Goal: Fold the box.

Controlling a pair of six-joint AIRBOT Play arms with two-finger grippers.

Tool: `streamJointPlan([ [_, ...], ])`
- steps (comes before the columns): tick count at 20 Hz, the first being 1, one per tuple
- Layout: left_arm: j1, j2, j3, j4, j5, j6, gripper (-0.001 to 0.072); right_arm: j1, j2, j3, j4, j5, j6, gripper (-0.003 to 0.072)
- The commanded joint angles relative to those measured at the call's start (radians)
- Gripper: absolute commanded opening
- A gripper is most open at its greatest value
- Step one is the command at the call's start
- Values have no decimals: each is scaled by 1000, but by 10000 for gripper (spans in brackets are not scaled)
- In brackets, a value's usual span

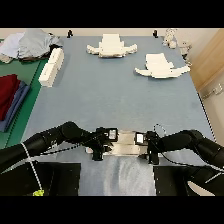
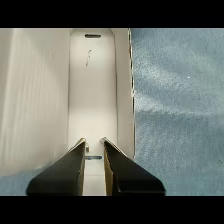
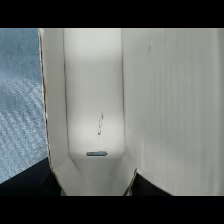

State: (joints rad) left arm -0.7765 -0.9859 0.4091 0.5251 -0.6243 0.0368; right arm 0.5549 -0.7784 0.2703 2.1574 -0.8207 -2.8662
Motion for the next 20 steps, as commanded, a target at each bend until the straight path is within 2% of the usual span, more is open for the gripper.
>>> streamJointPlan([
  [1,-3,-17,6,-10,-5,-4,428,0,0,0,0,1,0,518],
  [2,-3,-17,6,-10,-10,-4,479,0,1,0,0,1,0,517],
  [7,-3,-16,6,8,-14,-13,477,0,1,0,0,1,0,518],
  [8,-3,-13,7,27,-14,-40,429,0,0,0,0,1,0,517],
  [10,-2,13,11,102,-24,-126,75,0,1,0,0,1,0,517],
  [11,-1,34,11,134,-35,-166,13,0,1,0,0,1,0,518],
  [15,-1,148,11,292,-79,-488,13,0,1,0,0,1,0,518],
  [18,0,266,14,539,-172,-869,13,0,1,0,0,1,0,518],
  [20,14,354,31,708,-218,-1226,13,0,1,0,0,1,0,518],
])
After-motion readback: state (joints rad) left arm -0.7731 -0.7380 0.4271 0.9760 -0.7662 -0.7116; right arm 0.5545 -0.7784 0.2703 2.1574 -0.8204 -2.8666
